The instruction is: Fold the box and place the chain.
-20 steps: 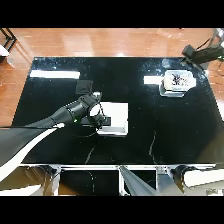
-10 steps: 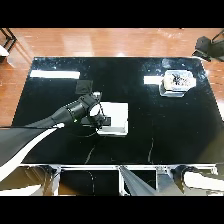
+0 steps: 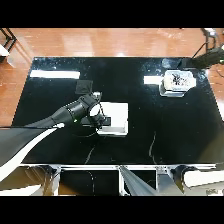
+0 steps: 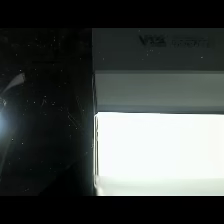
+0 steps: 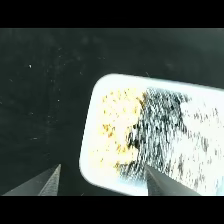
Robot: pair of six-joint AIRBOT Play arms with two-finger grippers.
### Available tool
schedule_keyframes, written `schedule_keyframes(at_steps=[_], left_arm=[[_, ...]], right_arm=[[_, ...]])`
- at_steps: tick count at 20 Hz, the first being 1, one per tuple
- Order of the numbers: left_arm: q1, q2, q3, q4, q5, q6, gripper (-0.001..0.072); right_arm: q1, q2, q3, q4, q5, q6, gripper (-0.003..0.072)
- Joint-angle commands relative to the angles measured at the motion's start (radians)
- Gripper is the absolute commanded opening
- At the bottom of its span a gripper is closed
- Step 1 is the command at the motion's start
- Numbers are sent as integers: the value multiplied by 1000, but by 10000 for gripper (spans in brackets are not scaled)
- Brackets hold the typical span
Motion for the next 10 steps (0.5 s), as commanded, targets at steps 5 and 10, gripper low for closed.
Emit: schedule_keyframes(at_steps=[5, 10], left_arm=[[1, 0, 0, 0, 11, 0, 25], [1, 0, 0, 0, 11, 0, 25]], right_arm=[[5, -108, -2, 39, -97, -272, 568], [23, -163, -2, -2, -125, -188, 568]])
